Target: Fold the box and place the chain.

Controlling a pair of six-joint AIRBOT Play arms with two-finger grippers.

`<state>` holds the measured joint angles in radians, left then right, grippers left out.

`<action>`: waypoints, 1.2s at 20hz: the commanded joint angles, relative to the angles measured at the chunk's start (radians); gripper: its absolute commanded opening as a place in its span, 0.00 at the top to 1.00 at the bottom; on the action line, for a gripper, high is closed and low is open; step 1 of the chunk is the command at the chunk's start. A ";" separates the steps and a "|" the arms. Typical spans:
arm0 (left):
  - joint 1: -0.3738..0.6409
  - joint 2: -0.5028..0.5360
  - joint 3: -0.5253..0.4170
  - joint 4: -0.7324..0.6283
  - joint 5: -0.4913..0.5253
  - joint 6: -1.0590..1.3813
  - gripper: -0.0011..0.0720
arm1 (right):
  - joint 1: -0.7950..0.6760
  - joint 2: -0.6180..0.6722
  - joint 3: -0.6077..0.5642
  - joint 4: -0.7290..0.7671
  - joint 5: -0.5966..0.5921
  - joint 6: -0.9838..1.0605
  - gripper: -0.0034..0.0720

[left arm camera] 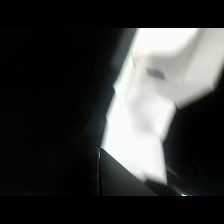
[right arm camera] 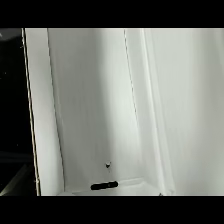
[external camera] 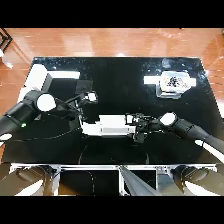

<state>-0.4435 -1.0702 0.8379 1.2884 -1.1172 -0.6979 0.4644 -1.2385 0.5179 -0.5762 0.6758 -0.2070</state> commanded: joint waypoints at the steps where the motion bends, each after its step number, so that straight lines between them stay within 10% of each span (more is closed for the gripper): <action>1: 0.020 0.065 0.001 0.004 -0.189 -0.124 0.96 | 0.001 -0.001 0.001 0.000 0.000 0.000 0.43; 7: 0.020 0.086 -0.002 -0.288 -0.101 -0.141 0.96 | 0.001 -0.001 0.001 0.000 0.000 0.000 0.43; 12: 0.020 0.077 -0.084 -0.455 0.188 -0.135 0.96 | 0.001 -0.001 0.001 0.000 0.001 0.000 0.43; 18: -0.029 -0.013 -0.104 -0.626 0.229 0.072 0.96 | 0.001 -0.001 0.001 0.000 0.000 0.000 0.43; 24: -0.057 -0.081 -0.103 -0.653 0.536 0.108 0.96 | 0.001 -0.001 0.001 0.000 0.000 0.000 0.43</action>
<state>-0.4915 -1.1206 0.7357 0.6594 -0.7441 -0.6186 0.4644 -1.2385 0.5186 -0.5766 0.6762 -0.2070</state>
